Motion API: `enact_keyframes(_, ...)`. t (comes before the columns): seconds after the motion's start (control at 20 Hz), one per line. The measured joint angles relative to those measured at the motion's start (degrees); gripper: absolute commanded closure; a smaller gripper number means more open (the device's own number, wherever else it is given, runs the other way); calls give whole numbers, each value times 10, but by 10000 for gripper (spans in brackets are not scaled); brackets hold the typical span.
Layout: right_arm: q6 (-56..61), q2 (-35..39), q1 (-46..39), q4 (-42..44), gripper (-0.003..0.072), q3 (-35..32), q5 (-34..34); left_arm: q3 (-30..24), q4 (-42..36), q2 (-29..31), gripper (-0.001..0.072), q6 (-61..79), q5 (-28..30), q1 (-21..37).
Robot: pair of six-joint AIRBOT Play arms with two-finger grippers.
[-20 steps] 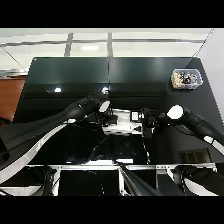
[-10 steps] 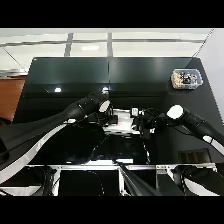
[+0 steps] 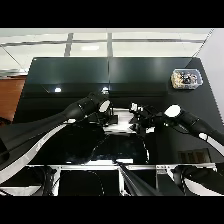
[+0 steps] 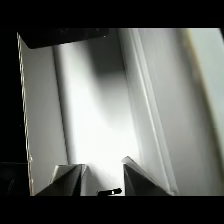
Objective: Fold the box and place the chain.
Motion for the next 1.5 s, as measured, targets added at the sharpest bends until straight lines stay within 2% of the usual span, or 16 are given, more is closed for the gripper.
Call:
enact_keyframes(0.05,2,0,0,0,320,0,-1,0,0,0,680,0,0,0)
enact_keyframes(0.1,2,-1,0,3,305,0,0,0,0,0,680,0,0,0)
enact_keyframes(0.15,2,-1,0,4,322,0,1,0,0,0,680,0,0,0)
enact_keyframes(0.25,3,-1,0,4,533,0,1,0,0,0,679,0,0,0)
enact_keyframes(0.3,10,0,0,5,670,0,3,0,0,0,679,1,0,0)
enact_keyframes(0.45,66,16,-10,3,671,6,30,0,0,0,679,2,0,0)
enact_keyframes(0.55,146,44,-43,-5,671,20,66,0,0,0,680,2,0,0)
enact_keyframes(0.75,379,101,-184,-84,670,31,115,0,0,0,680,2,0,0)
enact_keyframes(0.9,531,109,-307,-126,670,0,122,0,0,0,680,2,0,0)
enact_keyframes(1.0,587,97,-351,-127,670,-27,137,0,0,0,680,2,0,0)
enact_keyframes(1.15,604,62,-345,-98,670,-53,167,0,0,0,680,2,0,0)
enact_keyframes(1.45,540,-6,-228,34,666,-63,153,0,0,0,679,0,0,0)
enact_keyframes(1.5,530,-11,-216,49,505,-57,153,0,0,0,679,0,0,0)
